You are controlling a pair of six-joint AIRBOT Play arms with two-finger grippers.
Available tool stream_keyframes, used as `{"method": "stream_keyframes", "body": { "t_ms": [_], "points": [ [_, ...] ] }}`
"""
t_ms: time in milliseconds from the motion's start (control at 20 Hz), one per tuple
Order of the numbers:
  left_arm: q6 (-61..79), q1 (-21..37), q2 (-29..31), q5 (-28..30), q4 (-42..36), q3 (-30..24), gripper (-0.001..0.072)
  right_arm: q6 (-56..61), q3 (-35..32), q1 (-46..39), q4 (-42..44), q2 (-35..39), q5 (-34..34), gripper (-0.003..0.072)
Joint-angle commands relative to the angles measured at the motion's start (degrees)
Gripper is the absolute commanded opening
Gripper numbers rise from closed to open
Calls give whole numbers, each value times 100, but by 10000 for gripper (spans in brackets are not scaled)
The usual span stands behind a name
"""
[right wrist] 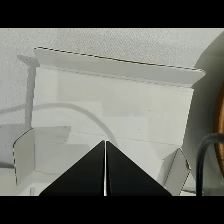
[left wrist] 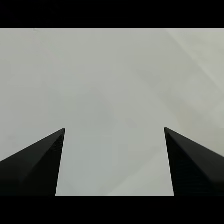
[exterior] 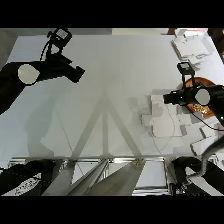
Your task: Fold the box and place the chain.
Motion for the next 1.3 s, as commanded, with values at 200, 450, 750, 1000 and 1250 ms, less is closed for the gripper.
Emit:
{"method": "stream_keyframes", "body": {
  "t_ms": [200, 450, 750, 1000, 1250],
  "points": [
    [0, 0, -4, 2, 0, 4, 699, -55, 17, 0, -87, 0, 74, 13],
    [0, 0, -4, 2, 0, 4, 699, -245, 619, -2, -1182, 87, 1023, 367],
    [0, 0, -4, 2, 0, 4, 699, -560, 1029, -2, -2157, 699, 2494, 417],
    [0, 0, -4, 2, 0, 4, 699, -994, 1027, -844, -2205, 1099, 3268, 466],
    [0, 0, -4, 0, 0, 4, 699, -1670, 1027, -2378, -861, 994, 2962, 483]
  ]
}}
